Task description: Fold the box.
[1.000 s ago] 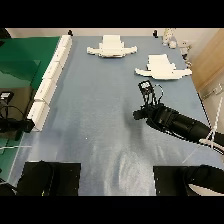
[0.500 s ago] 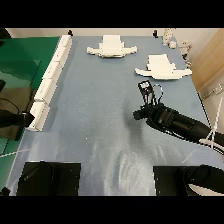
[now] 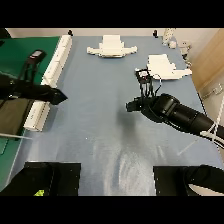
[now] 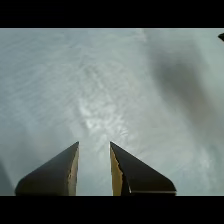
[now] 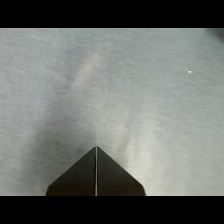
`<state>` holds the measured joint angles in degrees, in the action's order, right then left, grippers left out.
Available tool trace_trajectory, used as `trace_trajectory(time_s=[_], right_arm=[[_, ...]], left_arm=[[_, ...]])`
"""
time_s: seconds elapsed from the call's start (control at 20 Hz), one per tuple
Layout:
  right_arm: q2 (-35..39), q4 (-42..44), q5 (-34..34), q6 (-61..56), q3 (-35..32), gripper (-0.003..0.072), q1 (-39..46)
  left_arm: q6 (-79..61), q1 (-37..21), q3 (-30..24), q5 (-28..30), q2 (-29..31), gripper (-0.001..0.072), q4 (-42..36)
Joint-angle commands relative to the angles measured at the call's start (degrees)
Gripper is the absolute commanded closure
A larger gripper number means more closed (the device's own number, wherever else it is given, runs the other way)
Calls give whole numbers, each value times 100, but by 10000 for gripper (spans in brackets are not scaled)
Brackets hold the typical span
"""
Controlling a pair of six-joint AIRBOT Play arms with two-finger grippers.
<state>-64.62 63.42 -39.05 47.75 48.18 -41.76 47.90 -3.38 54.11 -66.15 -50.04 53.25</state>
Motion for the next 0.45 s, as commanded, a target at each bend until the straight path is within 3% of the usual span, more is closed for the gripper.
trace_trajectory(time_s=[0.0, 0.2, 0.4], right_arm=[[-96, 686, -50, 136, 280, 675, -4], [-103, 708, -264, 136, 280, 675, -2], [-103, 708, -262, 136, 280, 675, -2]], left_arm=[[273, 1191, 286, 511, -883, 417, -105], [271, 1683, 280, 743, -1252, 415, -122], [271, 1805, 278, 750, -1285, 415, -140]])
